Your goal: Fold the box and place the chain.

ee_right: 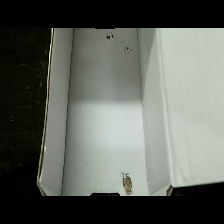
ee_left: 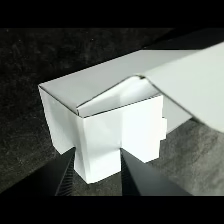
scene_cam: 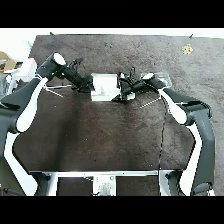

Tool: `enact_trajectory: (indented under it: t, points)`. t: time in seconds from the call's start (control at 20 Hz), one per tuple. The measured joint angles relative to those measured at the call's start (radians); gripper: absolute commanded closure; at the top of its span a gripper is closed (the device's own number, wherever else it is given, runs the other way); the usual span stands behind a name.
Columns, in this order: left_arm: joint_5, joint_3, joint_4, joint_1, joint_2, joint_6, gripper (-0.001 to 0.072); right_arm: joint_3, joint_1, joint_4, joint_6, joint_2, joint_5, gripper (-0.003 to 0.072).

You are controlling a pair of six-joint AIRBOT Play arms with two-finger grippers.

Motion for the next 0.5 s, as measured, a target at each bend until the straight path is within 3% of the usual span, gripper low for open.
enact_trajectory:
  t: [0.5]
  points:
    - [0.052, 0.014, 0.215, -0.087, -0.004, -0.209, 0.0419, 0.000, 0.000, 0.001, 0.000, 0.000, 0.000, 0.0383]
